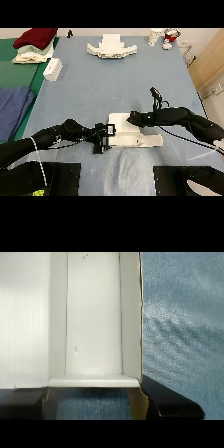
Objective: Fold the box.
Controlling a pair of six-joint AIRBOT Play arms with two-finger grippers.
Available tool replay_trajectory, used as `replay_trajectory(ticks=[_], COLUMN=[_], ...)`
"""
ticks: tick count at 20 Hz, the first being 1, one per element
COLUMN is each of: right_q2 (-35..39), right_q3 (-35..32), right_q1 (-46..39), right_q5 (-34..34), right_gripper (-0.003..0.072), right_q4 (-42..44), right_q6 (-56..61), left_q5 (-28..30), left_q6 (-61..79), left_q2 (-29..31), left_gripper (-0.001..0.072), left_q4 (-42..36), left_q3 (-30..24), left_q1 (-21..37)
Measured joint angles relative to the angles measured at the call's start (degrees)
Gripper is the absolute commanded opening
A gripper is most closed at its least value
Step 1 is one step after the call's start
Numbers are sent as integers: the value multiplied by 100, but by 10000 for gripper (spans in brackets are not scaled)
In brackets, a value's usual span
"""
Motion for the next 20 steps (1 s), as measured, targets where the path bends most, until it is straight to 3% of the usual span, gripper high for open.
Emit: replay_trajectory(ticks=[4, 12, 14, 17, 18, 20], right_q2=[-584, -772, -704, -295, -85, 428], right_q3=[59, 92, 129, 289, 356, 472], right_q1=[-44, -57, -61, -68, -68, -68], right_q5=[-44, -179, -269, -494, -575, -870], right_gripper=[137, 137, 11, 13, 23, 254], right_q4=[15, -44, -96, -271, -424, -885], right_q6=[28, 37, -50, -334, -404, -507], left_q5=[-2, -2, -2, -2, -2, -2], left_q6=[-2, -2, 2, 4, 2, 2], left_q2=[2, 2, 2, 2, 2, 2], left_gripper=[520, 520, 520, 520, 520, 520], left_q4=[0, 0, 4, 4, 4, 4], left_q3=[0, 0, 0, 0, 0, 0], left_q1=[0, 0, 0, 0, 0, 0])
